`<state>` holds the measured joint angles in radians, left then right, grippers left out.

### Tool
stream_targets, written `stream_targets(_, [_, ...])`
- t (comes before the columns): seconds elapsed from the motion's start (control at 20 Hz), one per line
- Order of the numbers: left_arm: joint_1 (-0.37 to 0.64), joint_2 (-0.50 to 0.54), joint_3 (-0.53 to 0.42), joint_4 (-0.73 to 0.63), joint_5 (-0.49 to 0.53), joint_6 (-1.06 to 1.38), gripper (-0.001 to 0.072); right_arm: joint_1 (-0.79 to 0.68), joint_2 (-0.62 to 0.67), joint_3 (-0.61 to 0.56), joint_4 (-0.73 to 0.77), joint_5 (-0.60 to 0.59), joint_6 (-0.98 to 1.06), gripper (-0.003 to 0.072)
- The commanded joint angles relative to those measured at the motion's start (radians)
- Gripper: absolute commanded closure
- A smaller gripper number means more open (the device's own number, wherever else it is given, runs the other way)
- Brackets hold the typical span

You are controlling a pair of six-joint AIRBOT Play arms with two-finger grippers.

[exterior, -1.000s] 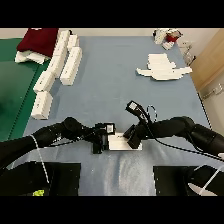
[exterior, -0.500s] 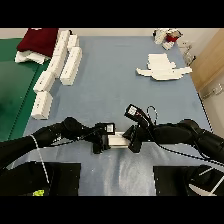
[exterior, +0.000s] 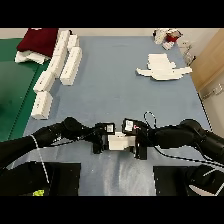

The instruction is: Fold the box.

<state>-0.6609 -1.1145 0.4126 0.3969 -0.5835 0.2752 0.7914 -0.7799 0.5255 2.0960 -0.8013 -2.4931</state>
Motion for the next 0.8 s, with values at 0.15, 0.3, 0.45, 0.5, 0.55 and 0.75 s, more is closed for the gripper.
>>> stream_targets(0.15, [0.000,0.000,0.001,0.000,0.000,0.000,0.0233,0.070,-0.052,0.001,-0.161,0.095,-0.055,0.0134])
stream_targets(0.3, [0.000,0.000,0.001,0.000,0.000,0.000,0.0232,0.077,-0.056,0.001,-0.211,0.124,-0.055,0.0135])
stream_targets(0.45, [0.000,0.000,0.001,0.000,0.000,0.000,0.0232,0.077,-0.054,0.001,-0.224,0.123,-0.055,0.0149])
stream_targets(0.5, [0.000,0.000,0.001,0.000,0.000,0.001,0.0232,0.077,-0.054,0.001,-0.223,0.123,-0.055,0.0212])
stream_targets(0.55, [0.000,0.000,0.001,0.000,0.000,0.000,0.0232,0.077,-0.054,0.001,-0.223,0.122,-0.054,0.0243])
stream_targets(0.75, [0.000,0.000,0.001,0.000,0.000,0.000,0.0233,0.077,-0.024,0.001,-0.214,0.119,-0.055,0.0244])
